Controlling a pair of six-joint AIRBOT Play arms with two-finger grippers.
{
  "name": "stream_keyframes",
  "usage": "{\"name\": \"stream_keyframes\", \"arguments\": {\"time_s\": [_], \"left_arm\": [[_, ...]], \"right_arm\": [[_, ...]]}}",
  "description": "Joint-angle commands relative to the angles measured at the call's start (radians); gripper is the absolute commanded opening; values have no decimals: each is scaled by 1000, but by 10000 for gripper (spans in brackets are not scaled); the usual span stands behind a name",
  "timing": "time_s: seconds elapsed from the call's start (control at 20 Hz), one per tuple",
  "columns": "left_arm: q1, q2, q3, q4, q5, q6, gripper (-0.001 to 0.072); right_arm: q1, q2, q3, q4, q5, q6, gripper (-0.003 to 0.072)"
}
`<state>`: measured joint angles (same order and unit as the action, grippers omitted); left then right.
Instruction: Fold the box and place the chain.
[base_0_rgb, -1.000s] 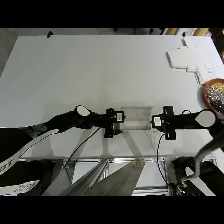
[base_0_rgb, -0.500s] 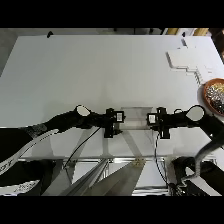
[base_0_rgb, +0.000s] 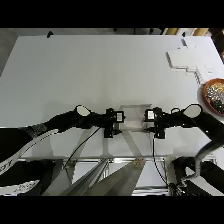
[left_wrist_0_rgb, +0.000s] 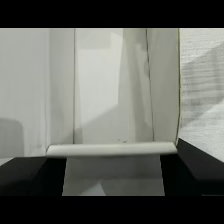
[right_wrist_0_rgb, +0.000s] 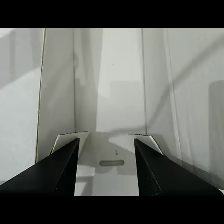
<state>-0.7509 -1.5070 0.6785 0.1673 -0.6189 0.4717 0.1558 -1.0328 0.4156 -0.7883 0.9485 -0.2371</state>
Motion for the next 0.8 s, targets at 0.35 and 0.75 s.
{"name": "stream_keyframes", "arguments": {"time_s": [0.35,0.75], "left_arm": [[-1,0,0,-2,1,-1,313],[-1,0,0,-2,1,-1,313]], "right_arm": [[-94,318,0,-71,132,350,110],[-270,298,109,-182,1,997,22]]}}
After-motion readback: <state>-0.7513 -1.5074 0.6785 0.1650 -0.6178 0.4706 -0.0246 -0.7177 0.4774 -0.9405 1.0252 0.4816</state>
